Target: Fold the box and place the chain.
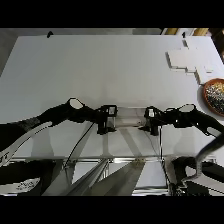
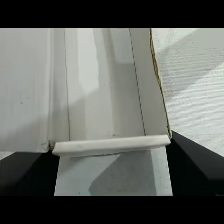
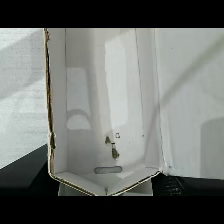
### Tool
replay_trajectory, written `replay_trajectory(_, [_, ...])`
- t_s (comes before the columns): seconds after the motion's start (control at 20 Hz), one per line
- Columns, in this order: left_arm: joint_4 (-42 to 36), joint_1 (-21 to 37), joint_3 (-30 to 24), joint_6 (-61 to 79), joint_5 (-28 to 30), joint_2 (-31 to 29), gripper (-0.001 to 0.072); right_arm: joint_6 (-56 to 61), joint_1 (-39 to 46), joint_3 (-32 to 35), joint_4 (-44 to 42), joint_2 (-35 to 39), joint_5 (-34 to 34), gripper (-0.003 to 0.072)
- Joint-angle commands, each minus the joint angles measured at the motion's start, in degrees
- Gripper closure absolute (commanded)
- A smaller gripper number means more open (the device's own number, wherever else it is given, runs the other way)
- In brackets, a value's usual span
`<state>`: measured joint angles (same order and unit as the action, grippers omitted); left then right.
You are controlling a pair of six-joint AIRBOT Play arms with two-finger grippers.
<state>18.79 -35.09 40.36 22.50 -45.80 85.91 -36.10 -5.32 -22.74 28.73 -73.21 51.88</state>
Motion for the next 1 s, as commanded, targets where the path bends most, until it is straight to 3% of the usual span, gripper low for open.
replay_trajectory(0.0, [-0.3, -0.1, 0.0, 0.0, 0.2, 0.4, 0.0012, 0.0, 0.0, 0.0, -0.1, 0.0, 0.0, 0.0301])
replay_trajectory(0.35, [-4.9, -2.1, 0.1, 0.2, 2.8, 1.4, 0.0012, 0.0, 0.0, 0.0, -0.1, 0.0, 0.0, 0.0301])
replay_trajectory(0.95, [-4.6, -2.1, 0.1, 0.0, 2.8, 1.7, 0.0013, 0.0, 0.0, 0.0, -0.1, 0.0, 0.0, 0.0301])
